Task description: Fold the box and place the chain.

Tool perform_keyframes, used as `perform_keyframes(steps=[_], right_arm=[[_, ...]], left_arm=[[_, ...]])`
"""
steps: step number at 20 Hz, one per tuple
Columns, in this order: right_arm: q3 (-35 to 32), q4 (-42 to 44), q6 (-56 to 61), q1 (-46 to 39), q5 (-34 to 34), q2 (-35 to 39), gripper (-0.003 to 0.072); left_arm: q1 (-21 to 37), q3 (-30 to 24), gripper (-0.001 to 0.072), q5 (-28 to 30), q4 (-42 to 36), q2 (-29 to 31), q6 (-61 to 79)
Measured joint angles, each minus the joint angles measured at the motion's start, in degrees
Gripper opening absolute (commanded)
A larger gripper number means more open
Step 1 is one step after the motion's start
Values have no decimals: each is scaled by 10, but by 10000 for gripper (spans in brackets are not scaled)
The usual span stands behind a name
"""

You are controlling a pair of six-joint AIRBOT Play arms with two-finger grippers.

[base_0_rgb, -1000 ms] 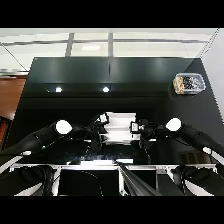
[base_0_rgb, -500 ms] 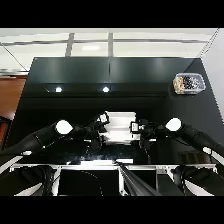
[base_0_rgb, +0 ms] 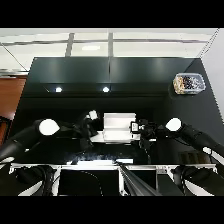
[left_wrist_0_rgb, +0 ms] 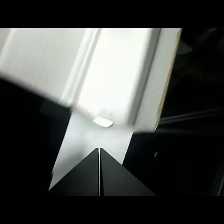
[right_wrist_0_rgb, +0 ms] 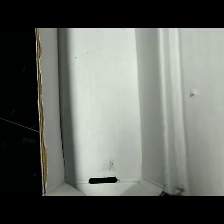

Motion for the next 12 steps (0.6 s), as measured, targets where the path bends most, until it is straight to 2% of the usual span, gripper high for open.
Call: perform_keyframes(steps=[3,6,8,12], right_arm=[[0,0,0,0,0,0,256],[0,0,0,0,0,0,256],[0,0,0,0,0,0,256],[0,0,0,0,0,0,256]], left_arm=[[62,0,26,-60,126,65,-150],[138,-5,28,-91,219,96,-374],[192,-15,28,-108,217,92,-494],[255,-47,25,-163,70,20,-521]])
